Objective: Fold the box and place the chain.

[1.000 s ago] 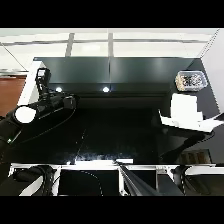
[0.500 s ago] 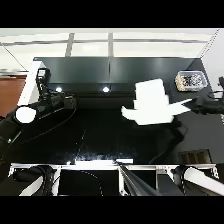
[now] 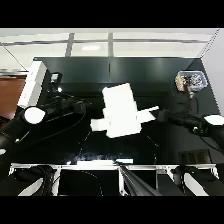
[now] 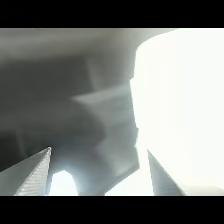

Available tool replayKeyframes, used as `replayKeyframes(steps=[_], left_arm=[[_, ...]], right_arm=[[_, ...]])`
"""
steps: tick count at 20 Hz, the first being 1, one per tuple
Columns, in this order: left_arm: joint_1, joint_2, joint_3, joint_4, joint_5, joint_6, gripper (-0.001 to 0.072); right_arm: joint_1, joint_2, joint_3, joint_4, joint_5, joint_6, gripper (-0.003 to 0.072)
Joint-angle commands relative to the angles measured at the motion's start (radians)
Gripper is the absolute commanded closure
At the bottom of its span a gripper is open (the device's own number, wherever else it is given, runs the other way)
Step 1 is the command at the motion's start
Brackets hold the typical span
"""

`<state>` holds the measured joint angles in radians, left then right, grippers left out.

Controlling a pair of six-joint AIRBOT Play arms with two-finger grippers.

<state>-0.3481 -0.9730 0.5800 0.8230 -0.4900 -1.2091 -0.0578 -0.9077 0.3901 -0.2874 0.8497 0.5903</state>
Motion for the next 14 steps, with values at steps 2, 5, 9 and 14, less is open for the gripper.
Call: replayKeyframes(steps=[2, 5, 9, 14], left_arm=[[0.054, -0.192, 0.077, -0.267, -0.311, 0.188, 0.0008], [0.106, -0.378, 0.163, -0.404, -0.529, 0.33, 0.0008], [0.073, -0.579, 0.276, -0.443, -0.705, 0.44, 0.0026], [0.046, -0.703, 0.386, -0.427, -0.865, 0.566, 0.0194]], right_arm=[[0.137, 0.021, -0.029, -0.003, -0.096, -0.031, 0.0676], [0.137, 0.021, -0.029, -0.003, -0.094, -0.03, 0.0676], [0.137, 0.021, -0.029, -0.003, -0.085, -0.03, 0.0676], [0.137, 0.021, -0.029, -0.003, -0.069, -0.03, 0.0676]])
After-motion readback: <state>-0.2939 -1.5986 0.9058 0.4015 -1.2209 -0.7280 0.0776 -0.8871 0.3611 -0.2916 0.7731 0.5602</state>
